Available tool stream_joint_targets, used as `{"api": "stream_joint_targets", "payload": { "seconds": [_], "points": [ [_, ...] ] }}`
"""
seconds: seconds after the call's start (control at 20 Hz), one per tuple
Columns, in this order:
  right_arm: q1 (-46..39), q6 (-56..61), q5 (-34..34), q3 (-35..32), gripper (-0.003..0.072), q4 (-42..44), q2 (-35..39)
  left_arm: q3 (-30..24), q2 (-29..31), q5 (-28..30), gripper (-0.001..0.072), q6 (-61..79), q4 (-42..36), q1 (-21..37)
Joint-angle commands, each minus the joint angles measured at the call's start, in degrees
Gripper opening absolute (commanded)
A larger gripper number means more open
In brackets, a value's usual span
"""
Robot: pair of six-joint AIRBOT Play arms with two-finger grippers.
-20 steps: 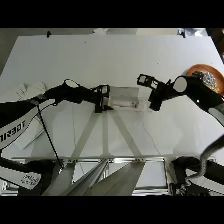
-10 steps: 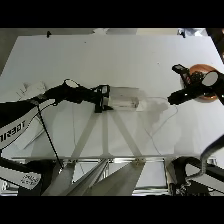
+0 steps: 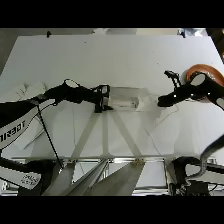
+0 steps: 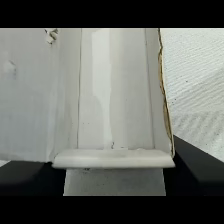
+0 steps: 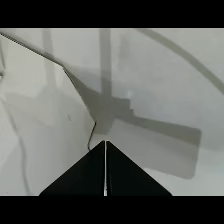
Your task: Fold the box and place the chain.
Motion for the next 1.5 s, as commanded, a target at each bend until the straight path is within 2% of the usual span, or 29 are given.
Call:
{"api": "stream_joint_targets", "payload": {
  "seconds": [0.0,0.2,0.6,0.75,0.95,1.05,1.25,1.3,1.45],
  "points": [
    [2.03,-2.16,-0.59,0.00,0.0006,5.73,-1.49,0.02,0.00,0.00,0.0156,0.02,0.02,0.02],
    [2.03,-6.38,-0.48,-0.02,0.0006,14.40,-1.49,0.02,0.00,0.00,0.0156,0.02,0.00,0.02],
    [2.03,-6.95,-1.64,-0.02,0.0009,14.34,-2.08,0.02,0.00,0.00,0.0156,0.02,0.02,0.02],
    [2.03,-7.48,1.22,-0.02,0.0009,15.32,-4.37,0.02,0.00,0.00,0.0156,0.02,0.02,0.02],
    [2.01,-13.38,5.77,0.00,0.0018,24.61,-5.77,0.02,0.00,0.00,0.0156,0.02,0.02,0.02],
    [2.03,-14.71,6.51,0.00,0.0207,28.68,-5.77,0.02,0.00,0.00,0.0156,0.02,0.02,0.02],
    [2.03,-15.28,6.54,0.00,0.0246,28.94,-5.77,0.02,0.00,0.00,0.0156,0.02,0.02,0.02],
    [2.03,-16.52,6.95,0.00,0.0285,29.00,-5.77,0.02,0.00,0.00,0.0156,0.02,0.02,0.02],
    [2.03,-17.86,7.43,0.00,0.0341,29.03,-5.77,0.02,0.00,0.00,0.0156,0.02,0.00,0.02]
  ]
}}
